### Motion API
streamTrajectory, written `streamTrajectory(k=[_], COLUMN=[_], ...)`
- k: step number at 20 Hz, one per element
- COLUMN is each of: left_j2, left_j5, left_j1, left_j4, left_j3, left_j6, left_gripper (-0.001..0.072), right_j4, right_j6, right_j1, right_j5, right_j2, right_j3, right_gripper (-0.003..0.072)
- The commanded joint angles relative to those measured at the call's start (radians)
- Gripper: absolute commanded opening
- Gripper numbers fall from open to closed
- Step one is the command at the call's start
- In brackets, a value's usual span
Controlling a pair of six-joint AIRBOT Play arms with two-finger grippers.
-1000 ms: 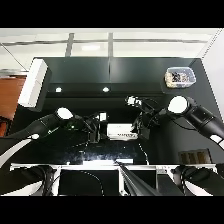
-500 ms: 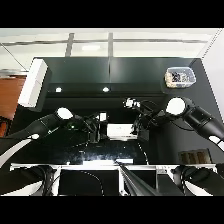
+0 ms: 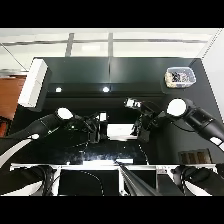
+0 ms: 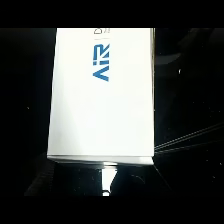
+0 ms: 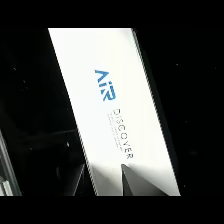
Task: Fold the box and place the chain.
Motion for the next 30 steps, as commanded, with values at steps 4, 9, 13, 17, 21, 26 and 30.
streamTrajectory(k=[4, 9, 13, 17, 21, 26, 30], left_j2=[-0.001, -0.001, -0.001, -0.001, -0.001, -0.001, -0.001], left_j5=[0.002, 0.002, 0.002, 0.002, 0.002, 0.002, 0.002], left_j1=[0.000, 0.000, -0.001, 0.000, 0.000, 0.000, 0.000], left_j4=[0.000, 0.000, 0.000, 0.000, 0.000, 0.000, 0.000], left_j3=[0.001, 0.001, 0.001, 0.001, 0.001, 0.001, 0.001], left_j6=[0.002, 0.002, 0.002, 0.002, 0.002, 0.002, 0.002], left_gripper=[0.0370, 0.0371, 0.0371, 0.0371, 0.0371, 0.0371, 0.0371], right_j4=[0.071, 0.416, 0.447, 0.401, 0.370, 0.360, 0.362], right_j6=[0.371, 0.401, 0.373, 0.367, 0.367, 0.367, 0.344], right_j1=[-0.124, -0.132, -0.085, -0.085, -0.085, -0.085, -0.117], right_j5=[0.140, 0.011, -0.012, -0.071, -0.069, -0.071, -0.010], right_j2=[0.060, 0.005, -0.101, -0.165, -0.189, -0.189, -0.182], right_j3=[0.030, -0.110, -0.128, -0.128, -0.131, -0.131, -0.130], right_gripper=[0.0022, 0.0030, 0.0031, 0.0031, 0.0032, 0.0032, 0.0035])
